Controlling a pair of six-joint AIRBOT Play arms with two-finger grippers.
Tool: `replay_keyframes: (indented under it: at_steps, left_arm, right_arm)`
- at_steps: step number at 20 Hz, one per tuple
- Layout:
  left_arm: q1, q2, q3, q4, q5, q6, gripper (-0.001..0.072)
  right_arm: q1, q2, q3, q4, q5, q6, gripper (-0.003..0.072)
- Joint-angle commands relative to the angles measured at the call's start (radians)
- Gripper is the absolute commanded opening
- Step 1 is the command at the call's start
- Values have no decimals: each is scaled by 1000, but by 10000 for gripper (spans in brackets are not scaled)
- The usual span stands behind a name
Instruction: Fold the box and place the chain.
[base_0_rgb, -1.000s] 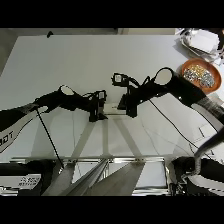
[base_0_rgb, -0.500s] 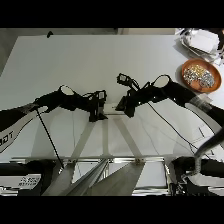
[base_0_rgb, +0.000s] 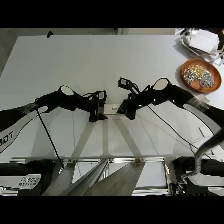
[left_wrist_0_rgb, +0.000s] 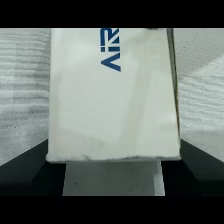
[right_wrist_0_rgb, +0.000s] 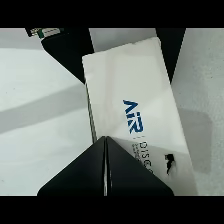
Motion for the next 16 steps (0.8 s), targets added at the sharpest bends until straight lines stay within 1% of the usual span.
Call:
replay_keyframes:
  at_steps: [1, 4, 6, 9, 11, 13, 14, 16]
  left_arm:
    - [1, 0, 0, -1, -1, -2, 181]
    - [1, 0, 0, -1, -1, -2, 181]
    - [1, 0, 0, -1, -1, -1, 181]
    - [1, 0, 0, -1, -1, -2, 181]
    - [1, 0, 0, -1, -1, -1, 181]
    - [1, 0, 0, -1, -1, -1, 181]
    - [1, 0, 0, -1, 0, -1, 182]
    - [1, 0, 0, -1, -1, -1, 181]
  right_arm:
    - [-1, -24, -6, -25, -22, 1, 11]
    - [-1, -18, -5, -25, -19, 21, 13]
    - [-1, 10, 5, -24, -2, 29, 14]
    - [-1, 109, 31, -25, 8, 69, 14]
    - [-2, 196, 41, -47, 11, 161, 14]
    - [-2, 297, 43, -178, 20, 354, 14]
    - [-2, 346, 43, -301, 39, 497, 14]
    - [-2, 417, 43, -589, 134, 803, 14]
